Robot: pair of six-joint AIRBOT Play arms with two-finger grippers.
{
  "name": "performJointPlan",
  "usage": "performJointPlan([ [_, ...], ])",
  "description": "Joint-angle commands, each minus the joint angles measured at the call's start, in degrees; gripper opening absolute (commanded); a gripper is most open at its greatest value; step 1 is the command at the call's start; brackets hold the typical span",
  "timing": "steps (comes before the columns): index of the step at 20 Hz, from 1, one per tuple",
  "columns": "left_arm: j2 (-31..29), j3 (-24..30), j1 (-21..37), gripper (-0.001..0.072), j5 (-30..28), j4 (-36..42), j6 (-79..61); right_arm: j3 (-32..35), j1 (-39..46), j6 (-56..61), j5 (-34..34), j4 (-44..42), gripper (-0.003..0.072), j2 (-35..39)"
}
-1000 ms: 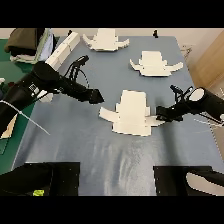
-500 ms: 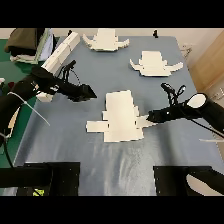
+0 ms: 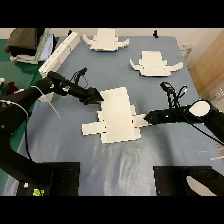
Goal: Fold the box.
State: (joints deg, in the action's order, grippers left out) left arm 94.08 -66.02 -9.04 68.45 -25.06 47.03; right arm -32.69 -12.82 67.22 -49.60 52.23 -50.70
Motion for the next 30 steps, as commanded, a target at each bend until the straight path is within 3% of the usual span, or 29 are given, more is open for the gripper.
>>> performJointPlan([
  [1, 3.76, -3.39, -3.37, 0.06, 1.29, 1.68, -3.15, 0.13, -0.46, -0.02, 0.2, -0.68, 0.0003, 0.39],
  [7, 6.05, -5.7, -4.94, 0.0547, 5.38, 2.27, -9.14, 0.13, -0.46, 0.0, 0.07, -0.66, 0.0004, 0.39],
  [8, 6.05, -5.7, -4.85, 0.0391, 6.4, 2.25, -10.51, 0.13, -0.44, 0.0, 0.07, -0.63, 0.0003, 0.39],
  [9, 6.05, -5.7, -4.79, 0.0339, 7.34, 2.23, -12.15, 0.13, -0.42, 0.0, 0.07, -0.63, 0.0003, 0.39],
  [10, 6.05, -5.7, -4.81, 0.0338, 7.39, 2.12, -12.92, 0.13, -0.42, 0.0, 0.07, -0.63, 0.0003, 0.39],
  [11, 6.05, -5.7, -4.79, 0.0228, 7.17, 2.1, -13.49, 0.13, -0.42, 0.0, 0.07, -0.63, 0.0003, 0.37],
  [12, 6.05, -5.7, -4.79, 0.0035, 7.15, 2.08, -15.02, 0.13, -0.42, 0.0, 0.04, -0.63, 0.0003, 0.37],
  [18, 5.88, -5.7, -4.87, 0.0011, 6.97, 1.81, -21.94, 0.13, -0.42, 0.0, 0.26, -0.61, 0.0004, 0.37],
  [19, 5.68, -5.7, -5.03, 0.0009, 6.45, 1.86, -23.3, 0.13, -0.39, 0.0, 0.57, -0.48, 0.0051, 0.37],
  [20, 5.2, -5.68, -5.31, 0.0009, 4.96, 1.73, -24.2, 0.09, -0.39, 0.33, 0.9, 0.15, 0.0215, 0.37],
  [21, 4.44, -5.68, -5.79, 0.0009, 3.17, 1.68, -25.46, -0.11, -0.39, 1.62, 1.05, 1.22, 0.0308, 0.37],
  [24, 0.2, -4.11, -8.02, 0.0008, -2.71, 1.73, -32.09, -2.23, -0.39, 9.42, 0.98, 7.78, 0.0308, 0.42],
  [27, -7.17, 4.68, -10.73, 0.0008, -8.66, 4.66, -43.43, -5.49, -0.39, 17.62, 0.96, 15.76, 0.0308, 0.42],
  [30, -15.41, 18.12, -12.07, 0.0008, -15.43, 15.08, -60.3, -9.11, 0.22, 26.05, 0.94, 22.99, 0.0309, 0.42],
])
